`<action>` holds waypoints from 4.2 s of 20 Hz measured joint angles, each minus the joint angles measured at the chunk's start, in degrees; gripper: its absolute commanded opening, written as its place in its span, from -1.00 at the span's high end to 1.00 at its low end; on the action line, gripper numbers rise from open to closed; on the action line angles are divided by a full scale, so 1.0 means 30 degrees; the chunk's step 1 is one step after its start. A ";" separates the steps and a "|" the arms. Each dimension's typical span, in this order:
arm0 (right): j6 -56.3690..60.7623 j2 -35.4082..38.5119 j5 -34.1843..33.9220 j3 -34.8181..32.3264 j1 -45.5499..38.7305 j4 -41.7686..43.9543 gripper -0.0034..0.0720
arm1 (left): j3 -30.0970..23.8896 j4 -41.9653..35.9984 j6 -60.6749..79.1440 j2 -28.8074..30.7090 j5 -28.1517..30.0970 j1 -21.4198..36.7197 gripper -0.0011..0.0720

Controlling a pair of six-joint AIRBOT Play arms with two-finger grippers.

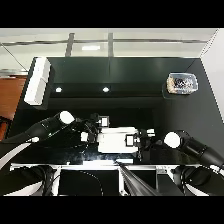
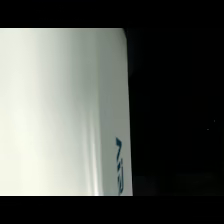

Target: Fold the box and place the chain.

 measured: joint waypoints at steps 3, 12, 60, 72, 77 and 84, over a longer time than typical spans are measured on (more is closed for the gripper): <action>0.0707 0.0109 -0.1151 0.0087 0.0109 0.0211 -0.64 | 0.0000 0.0000 -0.0022 0.0000 0.0000 0.0000 0.90; 0.2208 0.1770 -0.0423 0.1064 -0.1880 -0.0947 -0.64 | 0.0000 0.0000 -0.0007 0.0000 0.0007 0.0000 0.90; -0.5151 0.1100 0.0940 0.1297 -0.3708 0.4080 -0.64 | 0.1377 0.2361 0.0029 -0.0022 -0.2987 0.0277 0.90; -0.3840 0.0816 0.1894 0.1552 -0.5275 0.2987 -0.64 | 0.1384 0.2317 -0.0393 -0.0022 -0.2200 0.0299 0.90; -0.2033 0.1530 0.3905 0.1486 -0.6455 -0.0117 -0.64 | 0.1450 0.1698 -0.0772 -0.0415 -0.0554 0.0291 0.90; -0.1399 0.1472 0.4116 0.0663 -0.5209 -0.0787 -0.64 | 0.1676 0.0780 -0.0903 -0.0896 -0.0328 0.0277 0.90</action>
